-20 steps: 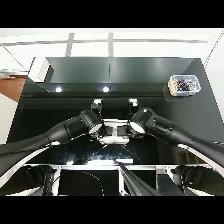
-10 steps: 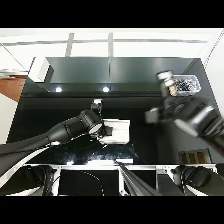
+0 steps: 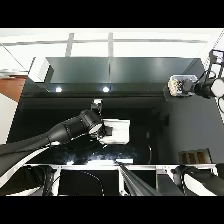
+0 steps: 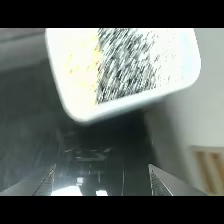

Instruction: Fold the box and place the chain.

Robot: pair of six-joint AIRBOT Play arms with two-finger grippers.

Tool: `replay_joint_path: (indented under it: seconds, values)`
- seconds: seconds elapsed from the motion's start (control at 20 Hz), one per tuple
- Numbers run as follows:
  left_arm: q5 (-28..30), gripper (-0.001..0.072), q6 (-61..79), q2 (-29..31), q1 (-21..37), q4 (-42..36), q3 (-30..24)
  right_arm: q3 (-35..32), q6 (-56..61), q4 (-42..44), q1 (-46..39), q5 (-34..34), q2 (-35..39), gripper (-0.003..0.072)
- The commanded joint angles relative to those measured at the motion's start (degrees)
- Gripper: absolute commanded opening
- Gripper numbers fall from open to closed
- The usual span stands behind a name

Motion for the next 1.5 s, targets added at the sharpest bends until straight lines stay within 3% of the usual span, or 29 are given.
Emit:
replay_joint_path:
  seconds: [0.0,0.05,0.1,0.15,0.35,0.5,0.55,0.6,0.8,0.85,0.9,1.15,1.45]
  values:
    - [0.28,0.0024,0.0,-0.02,0.04,0.04,0.02,6.51,-4.66,9.18,-7.41,-4.09,-12.44,0.0701]
    - [0.28,0.0024,0.0,-0.02,0.02,0.02,0.02,8.81,-4.98,9.09,-7.56,-3.78,-15.65,0.0693]
    - [0.28,0.0024,0.0,-0.02,0.02,0.02,0.02,11.32,-5.03,9.18,-7.78,-3.8,-18.62,0.0621]
    - [0.28,0.0024,0.0,-0.02,0.04,0.02,0.02,13.84,-5.2,9.25,-7.78,-3.82,-21.22,0.0596]
    - [0.28,0.0024,0.0,-0.02,0.04,0.04,0.02,22.01,-6.95,9.53,-7.85,-0.92,-28.94,0.0596]
    - [0.31,0.0024,0.0,-0.02,0.04,0.04,0.02,22.99,-6.95,9.2,-8.17,0.59,-32.09,0.0595]
    - [0.28,0.0024,0.0,-0.02,0.04,0.02,0.02,22.99,-6.95,9.2,-8.17,0.7,-32.96,0.0565]
    - [0.28,0.0024,0.0,-0.02,0.04,0.02,0.02,22.99,-6.95,9.07,-8.17,0.94,-33.62,0.0472]
    - [0.28,0.0024,0.0,-0.02,0.04,0.02,0.02,22.99,-6.95,9.09,-8.31,1.81,-34.75,0.0469]
    - [0.28,0.0024,0.0,-0.02,0.04,0.02,0.02,23.1,-6.99,9.09,-8.31,2.67,-34.73,0.0294]
    - [0.28,0.0024,0.0,-0.02,0.04,0.02,0.02,23.67,-8.31,9.22,-8.35,4.17,-34.73,0.0035]
    - [0.28,0.0024,0.0,-0.02,0.04,0.02,0.02,30.47,-16.79,9.4,-8.74,12.44,-31.45,0.0038]
    - [0.31,0.0024,0.0,-0.04,0.02,0.02,0.02,33.09,-22.91,15.56,-10.43,12.79,-18.51,0.0038]
